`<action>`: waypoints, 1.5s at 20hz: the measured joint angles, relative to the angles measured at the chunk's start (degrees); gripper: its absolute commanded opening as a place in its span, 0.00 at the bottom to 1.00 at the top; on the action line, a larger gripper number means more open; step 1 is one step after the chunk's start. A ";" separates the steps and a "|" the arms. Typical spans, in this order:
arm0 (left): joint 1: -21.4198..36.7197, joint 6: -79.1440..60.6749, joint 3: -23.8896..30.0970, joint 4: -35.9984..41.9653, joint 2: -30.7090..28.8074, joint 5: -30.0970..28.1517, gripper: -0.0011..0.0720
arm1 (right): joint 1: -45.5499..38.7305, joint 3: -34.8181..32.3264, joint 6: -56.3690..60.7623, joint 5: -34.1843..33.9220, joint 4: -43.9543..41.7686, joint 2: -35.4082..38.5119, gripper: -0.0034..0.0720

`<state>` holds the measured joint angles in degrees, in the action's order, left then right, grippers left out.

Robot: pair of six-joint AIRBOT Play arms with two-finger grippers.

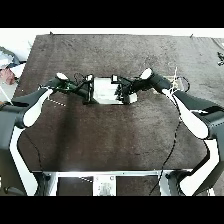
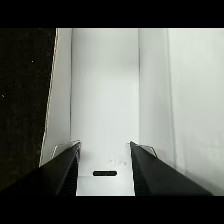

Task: Fold the box and place the chain.

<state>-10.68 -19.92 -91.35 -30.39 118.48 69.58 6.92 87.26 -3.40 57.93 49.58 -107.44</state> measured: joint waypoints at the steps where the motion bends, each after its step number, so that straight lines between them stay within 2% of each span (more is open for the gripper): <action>1: 0.00 0.00 0.00 0.04 0.00 0.02 0.65 | 0.00 0.00 -0.02 -0.15 0.35 -0.02 0.60; 2: 0.00 0.00 0.00 0.04 0.00 0.00 0.65 | 0.00 0.00 -0.02 -0.17 0.55 -0.02 0.81; 7: -0.02 0.00 0.00 0.09 0.00 -0.02 0.65 | 0.02 0.00 -0.02 -0.94 0.94 -0.04 0.83; 9: -0.02 0.02 0.00 0.13 0.00 0.02 0.65 | 0.02 0.00 -0.07 -1.07 1.07 -0.02 0.55; 10: -0.02 0.02 0.00 0.20 0.00 0.07 0.65 | 0.00 0.00 -0.07 -1.20 1.36 -0.02 0.34; 11: -0.02 0.04 0.00 0.31 0.00 0.07 0.65 | 0.00 0.00 -0.02 -1.16 1.86 -0.02 0.20; 12: 0.00 0.04 0.00 0.42 0.00 0.07 0.65 | 0.00 0.00 0.50 -0.87 2.49 0.07 0.10; 13: -0.02 0.04 0.00 0.52 0.00 0.07 0.65 | 0.02 0.04 1.73 -0.35 3.43 0.28 0.05; 20: -0.02 0.04 0.00 0.52 0.00 0.04 0.65 | -0.92 0.04 22.16 2.97 15.93 5.16 0.03; 24: -0.02 0.04 0.00 0.48 0.00 0.02 0.65 | -5.05 0.07 39.26 3.61 18.53 8.57 0.03; 26: -0.02 0.04 0.00 0.46 0.00 0.02 0.65 | -8.26 -0.11 46.80 4.81 17.27 9.40 0.03; 30: -0.02 0.02 0.00 0.46 0.02 0.02 0.65 | -14.69 -2.47 53.88 6.19 8.26 10.08 0.03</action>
